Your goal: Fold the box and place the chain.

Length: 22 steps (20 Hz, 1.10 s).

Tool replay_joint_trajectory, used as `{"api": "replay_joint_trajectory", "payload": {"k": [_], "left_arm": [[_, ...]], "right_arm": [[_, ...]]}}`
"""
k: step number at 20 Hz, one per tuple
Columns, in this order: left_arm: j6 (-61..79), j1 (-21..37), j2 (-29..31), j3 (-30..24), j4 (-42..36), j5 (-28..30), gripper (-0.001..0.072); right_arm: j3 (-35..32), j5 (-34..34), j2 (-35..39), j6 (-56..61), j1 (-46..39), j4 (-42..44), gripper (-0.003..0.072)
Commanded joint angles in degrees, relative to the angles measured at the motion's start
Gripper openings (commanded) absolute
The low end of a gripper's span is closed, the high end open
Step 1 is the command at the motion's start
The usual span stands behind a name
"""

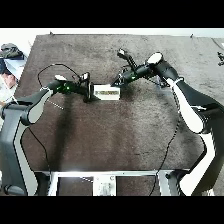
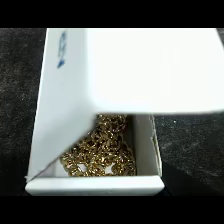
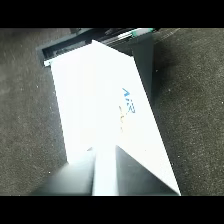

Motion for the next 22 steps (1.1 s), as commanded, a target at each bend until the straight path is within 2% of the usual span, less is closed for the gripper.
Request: {"api": "replay_joint_trajectory", "payload": {"k": [1,11,12,13,14,15,21,22], "left_arm": [[0.02,0.02,-0.02,0.02,0.0,0.0,0.0419],[0.02,0.02,-0.02,0.02,0.0,0.0,0.0419],[0.02,0.02,-0.02,0.02,0.0,0.0,0.0419],[0.02,0.02,-0.02,0.02,0.0,0.02,0.0419],[0.02,0.02,-0.02,0.02,0.0,0.0,0.0419],[0.02,0.02,-0.02,0.02,0.02,0.0,0.0419],[0.02,0.02,-0.02,0.02,0.02,0.0,0.0419],[0.02,0.02,-0.02,0.02,0.0,0.02,0.0419]], "right_arm": [[0.04,-0.35,-0.04,-2.25,0.87,-1.6,0.0287],[0.04,-1.03,-0.04,-9.03,1.86,-2.08,0.0289],[0.04,-1.09,-0.04,-9.7,1.86,-2.25,0.032],[0.04,-1.07,-0.04,-10.49,1.86,-2.49,0.0434],[0.02,-1.33,-0.07,-10.82,1.86,-2.69,0.0432],[-0.02,-1.55,-0.07,-10.86,1.88,-2.89,0.0367],[-0.07,-2.38,-0.55,-11.06,1.9,-3.13,0.0358],[-0.07,-2.38,-0.66,-11.04,1.9,-3.65,0.0308]]}}
